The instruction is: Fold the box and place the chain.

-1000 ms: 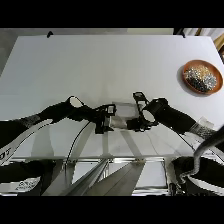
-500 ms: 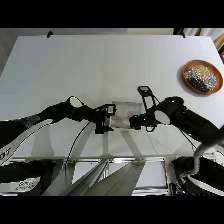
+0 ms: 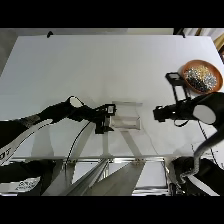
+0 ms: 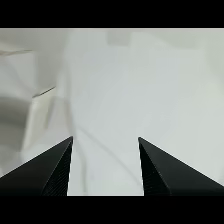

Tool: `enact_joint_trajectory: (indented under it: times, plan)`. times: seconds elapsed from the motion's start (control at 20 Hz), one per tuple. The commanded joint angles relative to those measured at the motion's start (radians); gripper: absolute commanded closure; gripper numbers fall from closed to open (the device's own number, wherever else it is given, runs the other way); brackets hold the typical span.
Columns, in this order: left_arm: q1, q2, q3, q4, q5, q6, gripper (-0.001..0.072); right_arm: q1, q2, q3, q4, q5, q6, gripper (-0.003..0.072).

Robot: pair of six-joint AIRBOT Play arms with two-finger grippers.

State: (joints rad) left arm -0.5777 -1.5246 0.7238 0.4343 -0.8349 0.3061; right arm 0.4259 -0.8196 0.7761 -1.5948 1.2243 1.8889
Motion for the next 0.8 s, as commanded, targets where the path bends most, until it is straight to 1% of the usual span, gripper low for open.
enact_joint_trajectory:
  times: [0.0,0.05,0.15,0.25,0.35,0.45,0.55,0.65,0.75]
  plan:
    - [0.001,0.0,0.0,0.001,0.0,0.0,0.0315,-0.235,0.016,0.005,-0.042,-0.07,-0.16,0.028]
    - [0.001,0.001,0.0,0.001,0.0,0.0,0.0315,-0.317,-0.002,0.018,-0.042,-0.102,-0.208,0.0287]
    - [0.001,0.001,0.0,0.001,0.0,0.0,0.0315,-0.47,-0.071,0.072,-0.036,-0.127,-0.303,0.0288]
    - [0.001,0.001,0.0,0.001,0.0,0.0,0.0315,-0.608,-0.177,0.142,-0.012,-0.164,-0.371,0.029]
    - [0.001,0.001,0.0,0.001,0.0,0.0,0.0315,-0.712,-0.309,0.215,0.028,-0.209,-0.407,0.0291]
    - [0.001,0.001,0.0,0.001,0.0,0.0,0.0315,-0.771,-0.449,0.296,0.05,-0.226,-0.434,0.0291]
    - [0.001,0.001,0.0,0.001,0.0,0.0,0.0315,-0.796,-0.576,0.381,0.051,-0.229,-0.434,0.0291]
    - [0.001,0.001,0.0,0.001,0.0,0.0,0.0315,-0.798,-0.668,0.448,0.051,-0.261,-0.434,0.0291]
    - [0.001,0.001,0.0,0.001,0.0,0.0,0.0315,-0.798,-0.73,0.5,0.071,-0.297,-0.431,0.03]
